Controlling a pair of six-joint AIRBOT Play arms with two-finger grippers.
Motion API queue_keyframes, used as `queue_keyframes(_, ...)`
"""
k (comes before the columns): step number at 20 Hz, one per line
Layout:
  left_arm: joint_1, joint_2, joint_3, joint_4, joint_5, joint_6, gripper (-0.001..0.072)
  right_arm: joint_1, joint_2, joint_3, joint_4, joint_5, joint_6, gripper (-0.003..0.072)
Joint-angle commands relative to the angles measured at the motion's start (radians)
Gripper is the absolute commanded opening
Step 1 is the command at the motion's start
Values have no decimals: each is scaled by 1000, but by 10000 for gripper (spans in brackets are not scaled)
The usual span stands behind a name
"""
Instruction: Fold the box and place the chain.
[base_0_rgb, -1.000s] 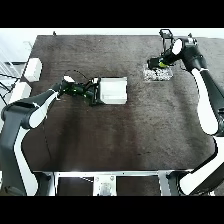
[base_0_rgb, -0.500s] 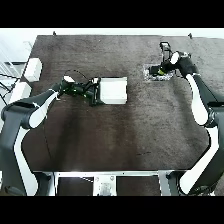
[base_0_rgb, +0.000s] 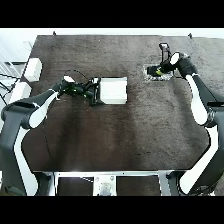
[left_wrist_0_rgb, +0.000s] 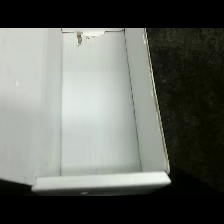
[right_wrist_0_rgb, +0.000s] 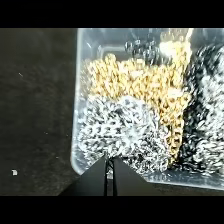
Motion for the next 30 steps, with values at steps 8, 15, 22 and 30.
queue_keyframes(8,-1,0,0,0,0,0,419,35,412,1,-14,71,-86,18)
queue_keyframes(15,-1,0,0,0,0,0,419,181,730,0,-157,71,-92,18)
queue_keyframes(22,-1,0,0,0,0,0,419,320,800,-16,-161,204,-95,18)
queue_keyframes(30,-1,0,0,0,0,0,419,499,800,-199,-148,183,-90,18)
